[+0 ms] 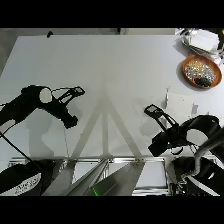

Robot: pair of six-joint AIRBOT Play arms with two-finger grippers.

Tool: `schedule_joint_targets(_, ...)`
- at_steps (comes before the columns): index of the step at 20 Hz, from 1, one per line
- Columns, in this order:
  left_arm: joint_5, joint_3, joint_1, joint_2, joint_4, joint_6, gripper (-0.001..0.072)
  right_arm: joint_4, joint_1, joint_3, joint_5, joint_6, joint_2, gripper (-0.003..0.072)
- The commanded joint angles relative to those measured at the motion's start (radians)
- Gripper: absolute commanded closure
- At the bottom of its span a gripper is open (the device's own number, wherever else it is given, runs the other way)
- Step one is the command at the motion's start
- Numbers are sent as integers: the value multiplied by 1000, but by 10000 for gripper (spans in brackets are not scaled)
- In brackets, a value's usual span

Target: Fold the box and place the chain.

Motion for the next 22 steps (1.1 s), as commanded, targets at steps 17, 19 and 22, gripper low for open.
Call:
schedule_joint_targets(17, 0, 1, 1, 1, 0, 0, 19, -856, -304, 17, 48, 212, -1, 677)
schedule_joint_targets(19, 0, 1, 1, 1, 0, 0, 19, -844, -477, 17, -10, 124, -1, 398)
schedule_joint_targets(22, 0, 1, 1, 1, 0, 0, 19, -828, -663, 17, -62, 46, -1, 91)
